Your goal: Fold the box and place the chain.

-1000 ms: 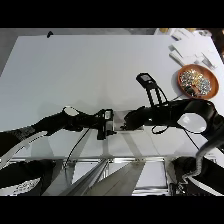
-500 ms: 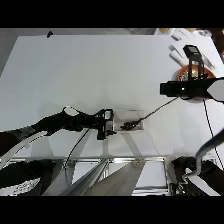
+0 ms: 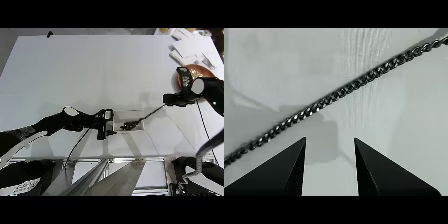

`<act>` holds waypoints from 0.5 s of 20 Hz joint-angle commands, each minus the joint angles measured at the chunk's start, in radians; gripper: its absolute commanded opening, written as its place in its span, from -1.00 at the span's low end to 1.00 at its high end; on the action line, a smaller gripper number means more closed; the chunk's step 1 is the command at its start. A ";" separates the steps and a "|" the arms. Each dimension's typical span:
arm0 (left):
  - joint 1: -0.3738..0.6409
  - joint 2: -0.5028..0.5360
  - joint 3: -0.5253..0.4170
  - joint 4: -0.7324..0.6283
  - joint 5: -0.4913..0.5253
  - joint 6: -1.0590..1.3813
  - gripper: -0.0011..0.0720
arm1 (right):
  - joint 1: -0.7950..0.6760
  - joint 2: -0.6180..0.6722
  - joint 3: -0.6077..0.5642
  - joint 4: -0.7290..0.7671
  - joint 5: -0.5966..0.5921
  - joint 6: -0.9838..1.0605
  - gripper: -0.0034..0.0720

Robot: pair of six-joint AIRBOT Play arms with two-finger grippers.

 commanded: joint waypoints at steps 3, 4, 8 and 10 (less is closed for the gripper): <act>0.000 0.000 0.000 0.000 0.000 0.000 -0.78 | 0.040 -0.106 -0.020 0.005 -0.107 0.005 -0.02; 0.000 0.000 0.000 0.000 0.000 0.000 -0.78 | 0.047 -0.117 -0.020 0.005 -0.126 0.005 -0.02; 0.000 0.000 0.000 0.000 0.000 0.000 -0.78 | 0.054 -0.149 -0.020 0.021 -0.129 0.006 -0.08; 0.000 0.000 0.000 0.000 0.000 0.000 -0.78 | 0.054 -0.165 -0.020 0.020 -0.105 0.005 -0.37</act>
